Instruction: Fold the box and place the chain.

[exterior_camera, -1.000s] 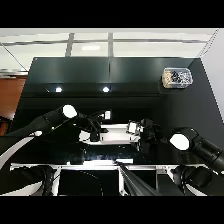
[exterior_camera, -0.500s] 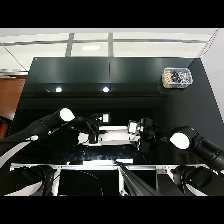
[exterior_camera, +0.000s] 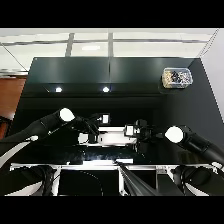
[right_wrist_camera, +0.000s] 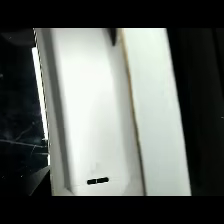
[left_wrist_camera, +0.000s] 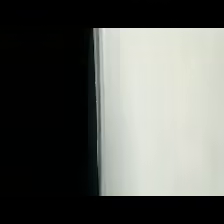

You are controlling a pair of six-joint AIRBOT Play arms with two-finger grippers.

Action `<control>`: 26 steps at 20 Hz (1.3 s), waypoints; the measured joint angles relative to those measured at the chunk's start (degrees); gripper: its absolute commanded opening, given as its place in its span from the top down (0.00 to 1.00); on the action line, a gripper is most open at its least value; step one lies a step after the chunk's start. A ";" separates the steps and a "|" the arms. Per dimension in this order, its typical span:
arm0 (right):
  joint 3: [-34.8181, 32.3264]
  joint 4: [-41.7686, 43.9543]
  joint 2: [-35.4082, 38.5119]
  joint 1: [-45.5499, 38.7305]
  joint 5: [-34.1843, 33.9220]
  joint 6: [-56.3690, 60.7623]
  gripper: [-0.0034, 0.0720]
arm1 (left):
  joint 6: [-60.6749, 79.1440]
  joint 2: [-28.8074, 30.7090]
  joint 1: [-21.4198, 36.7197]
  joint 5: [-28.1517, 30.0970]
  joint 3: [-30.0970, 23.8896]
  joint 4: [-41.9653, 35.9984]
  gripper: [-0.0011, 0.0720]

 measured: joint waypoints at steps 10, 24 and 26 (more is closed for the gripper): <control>-0.02 4.11 -5.46 -0.59 1.73 -10.54 0.04 | -0.02 0.00 0.00 -0.04 0.00 0.00 0.94; -3.50 14.62 -7.06 -4.24 2.51 -20.70 0.04 | -0.09 0.00 0.00 -0.20 0.00 -0.02 0.94; -3.89 15.32 -7.06 -4.33 2.43 -21.49 0.04 | -0.07 0.00 0.00 -0.15 0.00 -0.02 0.94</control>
